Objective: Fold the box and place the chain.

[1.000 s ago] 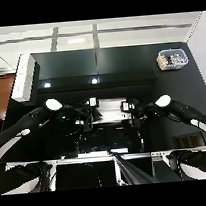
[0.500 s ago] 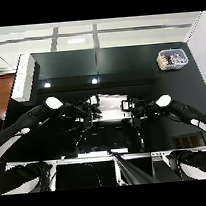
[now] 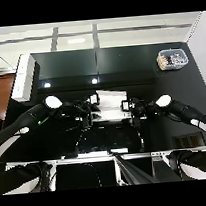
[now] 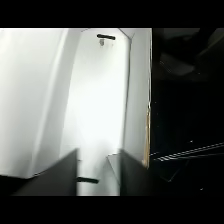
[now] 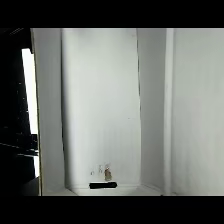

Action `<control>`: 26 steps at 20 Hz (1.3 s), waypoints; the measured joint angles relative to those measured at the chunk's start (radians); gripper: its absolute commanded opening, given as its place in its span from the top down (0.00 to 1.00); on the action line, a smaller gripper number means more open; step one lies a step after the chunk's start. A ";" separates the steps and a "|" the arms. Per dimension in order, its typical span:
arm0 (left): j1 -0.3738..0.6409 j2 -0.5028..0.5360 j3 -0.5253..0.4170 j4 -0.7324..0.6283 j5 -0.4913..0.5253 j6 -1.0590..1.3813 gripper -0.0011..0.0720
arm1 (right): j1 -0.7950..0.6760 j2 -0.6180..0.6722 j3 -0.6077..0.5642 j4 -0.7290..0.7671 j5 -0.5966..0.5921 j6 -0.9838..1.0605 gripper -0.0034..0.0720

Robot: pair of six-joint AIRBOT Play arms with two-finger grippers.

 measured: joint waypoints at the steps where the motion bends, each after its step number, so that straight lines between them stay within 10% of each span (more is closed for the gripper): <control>1: 0.004 0.012 0.007 0.021 -0.008 -0.021 0.95 | 0.000 0.000 0.000 0.000 0.000 0.000 0.88; 13: 0.388 0.233 -0.027 0.451 -0.275 -0.976 0.95 | 0.000 0.000 0.000 0.001 -0.001 0.000 0.88; 19: 0.629 0.046 -0.122 0.124 -0.370 -1.159 0.95 | 0.000 0.000 0.000 0.001 -0.002 0.000 0.88; 26: 0.511 -0.145 -0.074 0.002 -0.346 -1.155 0.95 | 0.000 0.000 0.000 0.001 -0.002 0.000 0.88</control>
